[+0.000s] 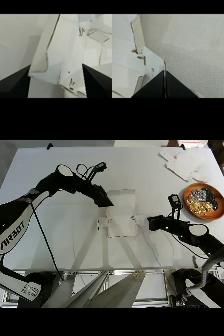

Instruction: Fold the box and place the chain.

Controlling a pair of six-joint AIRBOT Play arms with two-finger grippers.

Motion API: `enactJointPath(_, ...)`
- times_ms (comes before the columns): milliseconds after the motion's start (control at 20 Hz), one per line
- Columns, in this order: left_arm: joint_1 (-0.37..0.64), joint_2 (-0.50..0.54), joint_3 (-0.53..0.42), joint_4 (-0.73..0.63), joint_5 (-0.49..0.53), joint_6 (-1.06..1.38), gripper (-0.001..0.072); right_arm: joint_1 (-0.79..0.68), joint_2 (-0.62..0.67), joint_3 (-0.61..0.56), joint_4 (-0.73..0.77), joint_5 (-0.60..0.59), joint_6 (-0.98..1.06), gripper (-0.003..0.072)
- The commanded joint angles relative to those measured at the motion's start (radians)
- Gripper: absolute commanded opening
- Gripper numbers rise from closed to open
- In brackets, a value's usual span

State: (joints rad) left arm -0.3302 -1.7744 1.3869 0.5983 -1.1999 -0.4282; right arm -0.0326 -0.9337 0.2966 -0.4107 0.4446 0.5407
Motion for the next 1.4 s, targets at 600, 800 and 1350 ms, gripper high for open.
enactJointPath(600,-0.034,-0.063,-0.001,-0.007,0.014,0.043,0.0458,0.001,0.001,0.000,0.000,0.000,0.000,0.0014)
enactJointPath(800,-0.034,-0.081,-0.001,-0.014,0.008,0.043,0.0382,0.001,0.001,0.000,0.000,0.000,0.000,0.0014)
enactJointPath(1350,-0.033,-0.081,-0.001,-0.022,-0.032,0.044,0.0015,0.001,0.001,0.000,0.000,0.000,0.000,0.0014)
